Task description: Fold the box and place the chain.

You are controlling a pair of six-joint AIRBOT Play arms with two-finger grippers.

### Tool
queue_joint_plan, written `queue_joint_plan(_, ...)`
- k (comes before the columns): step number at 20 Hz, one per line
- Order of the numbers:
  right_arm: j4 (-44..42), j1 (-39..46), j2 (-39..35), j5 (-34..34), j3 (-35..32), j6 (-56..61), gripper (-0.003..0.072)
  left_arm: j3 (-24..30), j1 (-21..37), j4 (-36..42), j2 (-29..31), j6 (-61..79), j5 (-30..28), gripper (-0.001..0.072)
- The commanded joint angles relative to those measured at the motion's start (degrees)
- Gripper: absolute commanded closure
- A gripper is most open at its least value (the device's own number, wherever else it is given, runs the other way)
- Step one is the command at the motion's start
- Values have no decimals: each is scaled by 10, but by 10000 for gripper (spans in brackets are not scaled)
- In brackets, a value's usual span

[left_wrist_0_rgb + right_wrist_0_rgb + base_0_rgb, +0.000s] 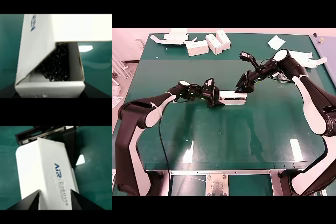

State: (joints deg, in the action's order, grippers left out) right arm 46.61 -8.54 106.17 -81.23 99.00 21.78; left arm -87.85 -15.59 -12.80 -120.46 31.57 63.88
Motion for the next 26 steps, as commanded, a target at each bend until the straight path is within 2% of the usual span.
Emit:
queue_joint_plan(1, 0, -1, 2, 13, 1, 0, 233, 0, 0, 0, 0, 0, 0, 425)
queue_joint_plan(4, 0, -2, 2, 12, 1, 0, 233, 0, 0, 0, 0, 0, 0, 425)
queue_joint_plan(10, 0, -16, 2, -44, 1, 2, 232, -1, 0, 0, 0, 0, 0, 425)
queue_joint_plan(13, 10, -21, 2, -30, 1, -14, 229, 0, 0, 0, 0, 0, 0, 425)
queue_joint_plan(14, 11, -21, 2, -22, 1, -15, 202, 0, 0, 0, 0, 0, 0, 425)
queue_joint_plan(26, 26, -21, 4, 25, 1, -15, 214, 0, 0, 0, 0, 0, 0, 425)
